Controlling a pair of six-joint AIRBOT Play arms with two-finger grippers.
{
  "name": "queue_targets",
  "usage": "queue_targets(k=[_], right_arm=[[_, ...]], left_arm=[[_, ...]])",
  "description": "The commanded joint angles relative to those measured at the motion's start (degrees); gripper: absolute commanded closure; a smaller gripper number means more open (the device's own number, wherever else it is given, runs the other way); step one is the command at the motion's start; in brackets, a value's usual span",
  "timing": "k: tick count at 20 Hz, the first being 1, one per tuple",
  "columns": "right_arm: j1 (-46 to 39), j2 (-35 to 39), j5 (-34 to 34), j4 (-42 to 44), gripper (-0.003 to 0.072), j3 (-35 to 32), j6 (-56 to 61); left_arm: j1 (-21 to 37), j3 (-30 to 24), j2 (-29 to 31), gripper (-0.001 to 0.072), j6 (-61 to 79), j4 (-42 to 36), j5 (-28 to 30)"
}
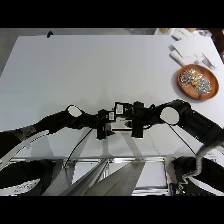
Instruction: Fold the box and place the chain.
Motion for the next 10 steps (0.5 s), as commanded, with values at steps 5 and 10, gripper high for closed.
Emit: queue_targets(k=[5,10], right_arm=[[0.0,-2.2,0.5,0.2,0.0528,0.0,0.0],[0.0,-2.3,5.3,0.2,0.0498,0.0,-0.2]], left_arm=[[0.0,0.0,0.0,0.0574,0.0,0.0,-0.1],[0.0,0.0,0.0,0.0574,0.0,0.0,-0.1]])
